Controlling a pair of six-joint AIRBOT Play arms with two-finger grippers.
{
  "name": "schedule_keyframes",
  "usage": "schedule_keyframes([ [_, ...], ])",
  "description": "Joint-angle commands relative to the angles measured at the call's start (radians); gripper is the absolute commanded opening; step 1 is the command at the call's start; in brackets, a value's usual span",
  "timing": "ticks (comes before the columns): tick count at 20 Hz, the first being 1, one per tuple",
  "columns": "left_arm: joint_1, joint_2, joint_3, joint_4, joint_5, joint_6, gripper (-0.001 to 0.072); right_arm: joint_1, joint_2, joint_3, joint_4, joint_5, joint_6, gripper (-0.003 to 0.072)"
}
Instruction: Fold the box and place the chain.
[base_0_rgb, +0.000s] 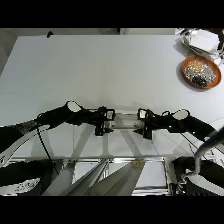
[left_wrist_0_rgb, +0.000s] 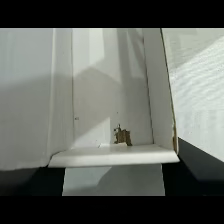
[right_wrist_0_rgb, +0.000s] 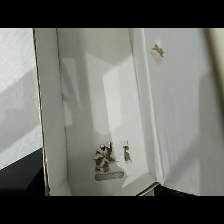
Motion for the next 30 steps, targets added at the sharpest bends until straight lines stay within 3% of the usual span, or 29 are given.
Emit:
schedule_keyframes([
  [1, 0.000, 0.000, 0.000, 0.000, -0.001, -0.002, 0.0222, 0.001, 0.020, 0.001, -0.084, 0.016, 0.021, 0.0558],
  [5, 0.000, 0.000, 0.000, 0.000, -0.001, -0.002, 0.0219, 0.001, 0.048, 0.001, -0.229, 0.007, 0.210, 0.0558],
  [8, 0.000, 0.000, 0.000, 0.000, -0.001, -0.002, 0.0208, 0.001, 0.049, 0.001, -0.283, 0.011, 0.214, 0.0532],
  [9, 0.000, 0.000, 0.000, 0.000, -0.001, -0.002, 0.0208, 0.001, 0.049, 0.001, -0.281, 0.011, 0.214, 0.0544],
  [11, 0.000, 0.000, 0.000, 0.000, -0.001, -0.002, 0.0208, 0.001, 0.049, 0.001, -0.276, 0.007, 0.235, 0.0709],
  [14, 0.001, 0.000, 0.000, 0.000, 0.000, -0.002, 0.0208, 0.000, 0.079, 0.001, -0.283, 0.005, 0.266, 0.0709],
  [17, 0.002, 0.000, 0.000, 0.000, 0.003, -0.002, 0.0208, 0.000, 0.173, 0.001, -0.367, -0.021, 0.336, 0.0708],
  [22, 0.002, 0.000, 0.000, 0.000, 0.012, -0.002, 0.0208, 0.001, 0.399, 0.001, -0.771, 0.021, 0.619, 0.0706],
  [24, 0.001, 0.000, 0.000, 0.000, 0.010, -0.002, 0.0208, 0.001, 0.486, 0.001, -0.809, 0.070, 0.684, 0.0702],
  [26, 0.001, 0.000, 0.000, 0.000, 0.010, -0.002, 0.0209, 0.001, 0.555, 0.001, -0.736, 0.137, 0.689, 0.0685],
  [28, 0.001, 0.000, 0.000, 0.000, 0.010, -0.002, 0.0209, 0.001, 0.591, 0.001, -0.583, 0.193, 0.688, 0.0517],
  [29, 0.001, 0.000, 0.000, 0.000, 0.010, -0.002, 0.0209, 0.001, 0.593, 0.001, -0.459, 0.209, 0.679, 0.0382],
  [30, 0.001, 0.000, 0.000, 0.000, 0.010, -0.002, 0.0209, 0.001, 0.586, 0.001, -0.327, 0.210, 0.671, 0.0189],
])
